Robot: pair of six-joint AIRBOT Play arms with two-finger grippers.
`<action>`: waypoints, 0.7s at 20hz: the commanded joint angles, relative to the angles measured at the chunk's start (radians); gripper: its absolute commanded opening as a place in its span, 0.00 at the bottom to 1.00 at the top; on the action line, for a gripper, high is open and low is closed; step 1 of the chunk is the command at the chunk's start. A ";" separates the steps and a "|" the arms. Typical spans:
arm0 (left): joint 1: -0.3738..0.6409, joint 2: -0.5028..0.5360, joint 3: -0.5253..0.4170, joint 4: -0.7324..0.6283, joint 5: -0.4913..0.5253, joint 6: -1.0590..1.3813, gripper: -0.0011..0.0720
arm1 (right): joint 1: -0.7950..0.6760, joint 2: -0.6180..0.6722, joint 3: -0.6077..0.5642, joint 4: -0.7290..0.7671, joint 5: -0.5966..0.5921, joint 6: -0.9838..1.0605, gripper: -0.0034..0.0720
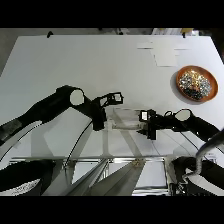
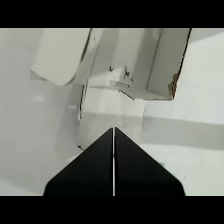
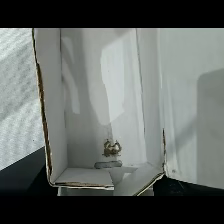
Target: Fold the box and place the chain.
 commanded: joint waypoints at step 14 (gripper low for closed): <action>0.019 -0.036 -0.058 -0.043 0.096 0.503 0.59 | 0.000 0.001 0.000 0.000 0.000 0.000 0.62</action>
